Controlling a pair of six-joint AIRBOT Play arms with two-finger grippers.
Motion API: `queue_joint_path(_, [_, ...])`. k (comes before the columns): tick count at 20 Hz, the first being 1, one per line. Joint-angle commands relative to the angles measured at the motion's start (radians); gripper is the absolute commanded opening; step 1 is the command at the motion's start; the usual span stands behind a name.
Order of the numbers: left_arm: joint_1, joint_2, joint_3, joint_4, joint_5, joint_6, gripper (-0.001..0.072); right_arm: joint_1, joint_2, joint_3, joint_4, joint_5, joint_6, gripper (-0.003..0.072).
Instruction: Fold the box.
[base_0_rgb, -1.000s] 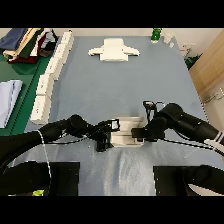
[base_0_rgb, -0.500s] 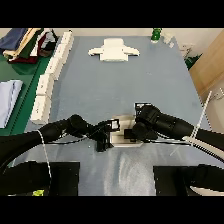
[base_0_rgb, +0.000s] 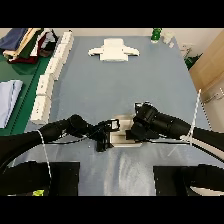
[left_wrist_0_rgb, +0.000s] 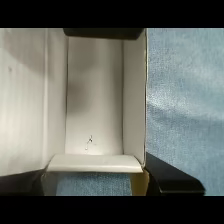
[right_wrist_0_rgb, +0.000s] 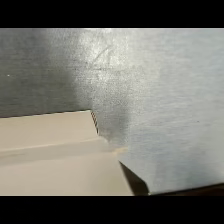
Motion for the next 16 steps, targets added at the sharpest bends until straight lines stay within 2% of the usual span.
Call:
queue_joint_path(1, [0.000, 0.001, 0.000, 0.003, 0.000, 0.003, 0.0523, 0.001, 0.003, 0.007, 0.014, -0.028, -0.044, 0.0481])
queue_joint_path(2, [0.000, 0.001, 0.000, 0.003, 0.000, 0.003, 0.0523, 0.001, 0.009, 0.010, 0.013, -0.040, -0.049, 0.0548])
queue_joint_path(6, [0.000, 0.001, 0.000, 0.003, 0.000, 0.003, 0.0523, 0.000, 0.057, 0.024, -0.003, -0.090, -0.052, 0.0546])
queue_joint_path(11, [0.000, 0.001, 0.000, 0.003, 0.000, 0.003, 0.0523, 0.000, 0.167, 0.087, -0.032, -0.152, -0.090, 0.0464])
queue_joint_path(12, [0.000, 0.001, 0.000, 0.003, 0.000, 0.003, 0.0523, 0.000, 0.196, 0.100, -0.037, -0.179, -0.105, 0.0392])
queue_joint_path(13, [0.000, 0.001, 0.000, 0.003, 0.000, 0.003, 0.0522, 0.000, 0.230, 0.106, -0.056, -0.210, -0.123, 0.0277])
queue_joint_path(14, [0.000, 0.001, 0.000, 0.003, 0.000, 0.003, 0.0523, -0.002, 0.261, 0.105, -0.105, -0.245, -0.137, 0.0117])
queue_joint_path(16, [0.000, 0.001, 0.000, 0.003, 0.000, 0.003, 0.0523, -0.032, 0.290, 0.104, -0.206, -0.323, -0.167, 0.0011])
